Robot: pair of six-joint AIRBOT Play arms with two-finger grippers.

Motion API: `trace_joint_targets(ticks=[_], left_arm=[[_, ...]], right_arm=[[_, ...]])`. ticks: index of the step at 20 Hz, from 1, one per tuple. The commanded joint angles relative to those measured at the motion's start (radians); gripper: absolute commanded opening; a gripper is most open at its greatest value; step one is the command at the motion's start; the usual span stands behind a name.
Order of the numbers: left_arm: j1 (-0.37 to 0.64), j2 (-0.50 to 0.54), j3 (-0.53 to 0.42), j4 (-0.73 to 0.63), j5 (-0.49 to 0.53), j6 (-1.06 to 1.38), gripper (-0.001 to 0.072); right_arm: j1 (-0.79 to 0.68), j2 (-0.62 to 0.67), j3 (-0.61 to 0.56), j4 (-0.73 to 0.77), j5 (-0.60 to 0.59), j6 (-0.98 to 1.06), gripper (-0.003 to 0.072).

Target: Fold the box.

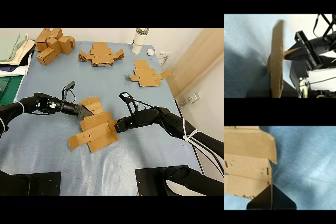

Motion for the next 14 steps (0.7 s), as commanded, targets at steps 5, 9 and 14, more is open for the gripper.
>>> trace_joint_targets(ticks=[5, 9, 14], left_arm=[[-0.008, 0.002, 0.013, 0.004, -0.045, 0.076, 0.0012], [-0.083, 0.075, 0.032, 0.020, 0.032, 0.159, 0.0012], [-0.213, 0.164, 0.030, 0.080, 0.226, 0.246, 0.0011]], right_arm=[[-0.014, 0.000, 0.011, -0.055, 0.059, 0.023, 0.0376], [-0.100, 0.002, 0.116, -0.198, 0.039, 0.174, 0.0375], [-0.172, -0.021, 0.201, -0.245, 0.014, 0.229, 0.0336]])
